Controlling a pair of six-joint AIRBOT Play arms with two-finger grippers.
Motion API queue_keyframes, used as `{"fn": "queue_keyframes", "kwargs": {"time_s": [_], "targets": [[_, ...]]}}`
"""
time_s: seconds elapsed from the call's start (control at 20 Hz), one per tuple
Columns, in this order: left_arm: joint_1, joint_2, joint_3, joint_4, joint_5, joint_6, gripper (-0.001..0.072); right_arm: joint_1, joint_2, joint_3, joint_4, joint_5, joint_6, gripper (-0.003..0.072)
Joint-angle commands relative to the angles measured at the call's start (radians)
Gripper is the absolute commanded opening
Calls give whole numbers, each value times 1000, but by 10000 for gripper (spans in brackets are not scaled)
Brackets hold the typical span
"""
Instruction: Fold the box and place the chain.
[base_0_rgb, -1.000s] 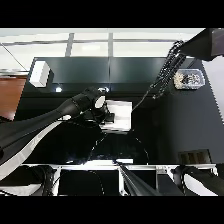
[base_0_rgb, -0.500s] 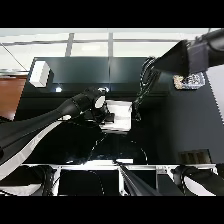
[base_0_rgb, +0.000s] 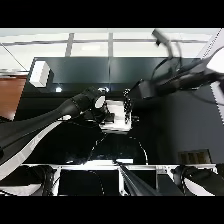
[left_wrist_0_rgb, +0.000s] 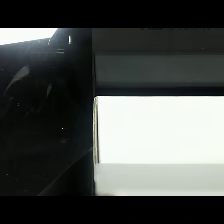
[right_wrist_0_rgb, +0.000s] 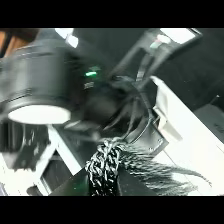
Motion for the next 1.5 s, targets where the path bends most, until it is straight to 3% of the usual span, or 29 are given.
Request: {"fn": "queue_keyframes", "kwargs": {"time_s": [0.0, 0.2, 0.4, 0.55, 0.65, 0.95, 1.05, 1.1, 1.25, 1.4, 1.45], "targets": [[1, -1, 1, 0, 0, 0, 28, 43, -3, -192, 72, -262, -6, 16], [1, -1, 1, 0, 0, 0, 28, 58, -16, -215, 22, -282, -2, 16], [1, -1, 1, 0, -1, 0, 28, 47, -16, -216, -75, -215, 10, 17], [1, -1, 1, 0, -1, 0, 28, 84, -21, -267, -91, -278, 11, 50], [1, -1, 1, 0, -1, 0, 28, 105, -22, -291, -105, -307, 10, 569], [1, -1, 1, 0, -6, 0, 28, -219, 151, -308, -264, -73, -90, 586], [1, -1, 1, -2, -5, 0, 28, -265, 196, -415, -296, -143, -208, 619], [1, -1, 1, -3, -4, 0, 28, -263, 194, -497, -306, -214, -275, 711], [1, -1, 1, -3, -5, 0, 28, -177, 169, -698, -294, -435, -549, 710], [1, -1, 1, -3, -8, 0, 28, -52, 161, -749, -289, -500, -982, 701], [1, -1, 1, -4, -8, 0, 28, -48, 147, -749, -203, -540, -1040, 701]]}}
